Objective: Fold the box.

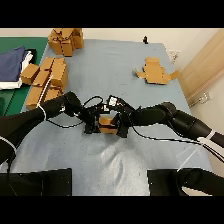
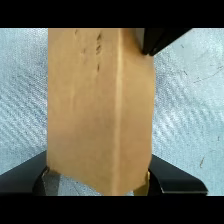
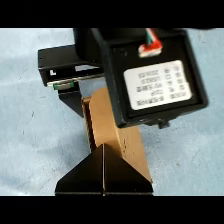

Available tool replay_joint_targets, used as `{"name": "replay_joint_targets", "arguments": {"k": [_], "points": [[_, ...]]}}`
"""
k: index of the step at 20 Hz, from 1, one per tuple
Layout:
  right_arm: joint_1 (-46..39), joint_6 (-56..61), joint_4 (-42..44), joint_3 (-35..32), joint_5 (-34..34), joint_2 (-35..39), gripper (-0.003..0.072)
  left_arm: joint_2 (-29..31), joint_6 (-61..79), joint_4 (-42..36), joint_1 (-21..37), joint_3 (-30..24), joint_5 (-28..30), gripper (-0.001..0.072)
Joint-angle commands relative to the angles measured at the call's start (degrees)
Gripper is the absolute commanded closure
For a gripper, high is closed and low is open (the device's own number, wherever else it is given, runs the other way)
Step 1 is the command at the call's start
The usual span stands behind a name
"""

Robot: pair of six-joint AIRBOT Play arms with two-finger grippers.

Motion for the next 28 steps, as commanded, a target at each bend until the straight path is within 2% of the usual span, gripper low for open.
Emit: {"name": "replay_joint_targets", "arguments": {"k": [1, 7, 14, 15, 17, 19, 23, 26, 28], "points": [[-0.02, 1.90, -0.11, -0.31, 1.92, 0.00, 0.0681, -0.02, 0.02, 0.00, 0.02, 0.07, 0.11, 0.0414], [0.61, -1.92, -0.92, -0.24, 1.88, 0.85, 0.0680, -0.02, 0.04, 0.00, 0.02, 0.07, 0.15, 0.0415], [0.72, -1.20, -4.98, -0.24, -1.01, 8.31, 0.0679, -0.02, 0.02, 0.00, 0.02, 0.07, 0.11, 0.0415], [0.13, 0.07, -5.70, -0.24, -0.90, 8.61, 0.0660, -0.02, 0.02, -0.02, 0.02, 0.07, 0.13, 0.0415], [-2.21, 0.83, -4.72, -0.26, -0.66, 7.98, 0.0435, -0.02, 0.02, 0.00, 0.02, 0.07, 0.13, 0.0415], [-4.37, -0.55, -0.57, -0.24, -0.13, 6.49, 0.0394, -0.02, 0.02, -0.02, 0.02, 0.07, 0.04, 0.0415], [-5.73, -7.28, 3.65, 1.20, -3.54, 1.22, 0.0394, -0.02, 0.02, -0.02, 0.02, 0.07, 0.02, 0.0415], [-5.60, -9.70, 7.43, 4.96, -10.03, -3.06, 0.0394, -0.02, 0.02, 0.00, 0.02, 0.07, 0.04, 0.0415], [-5.62, -9.68, 7.10, 5.75, -10.03, -4.48, 0.0399, -0.02, 0.04, 0.00, 0.02, 0.07, 0.07, 0.0415]]}}
